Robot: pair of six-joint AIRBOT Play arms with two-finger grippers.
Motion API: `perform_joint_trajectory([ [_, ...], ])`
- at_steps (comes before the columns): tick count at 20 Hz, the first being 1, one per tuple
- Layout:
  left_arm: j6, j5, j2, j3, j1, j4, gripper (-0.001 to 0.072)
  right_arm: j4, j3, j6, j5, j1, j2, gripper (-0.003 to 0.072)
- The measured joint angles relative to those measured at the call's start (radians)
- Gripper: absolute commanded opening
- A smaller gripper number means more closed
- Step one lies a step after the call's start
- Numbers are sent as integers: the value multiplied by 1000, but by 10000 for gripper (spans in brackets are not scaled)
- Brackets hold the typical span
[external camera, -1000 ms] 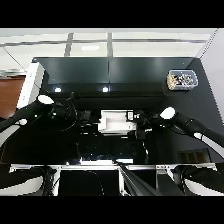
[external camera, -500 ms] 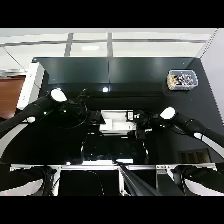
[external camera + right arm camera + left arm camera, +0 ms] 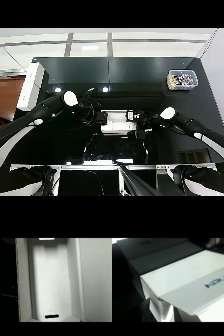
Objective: Fold the box and place the chain.
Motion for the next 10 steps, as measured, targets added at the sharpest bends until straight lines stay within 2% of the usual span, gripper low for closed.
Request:
perform_joint_trajectory([
  [1,-20,8,0,1,-10,11,273,0,0,0,0,0,0,165],
  [5,-108,30,-3,9,-48,73,273,-2,0,0,0,0,0,165],
  [10,-297,12,-36,52,-111,241,275,0,0,-1,-1,0,0,165],
])
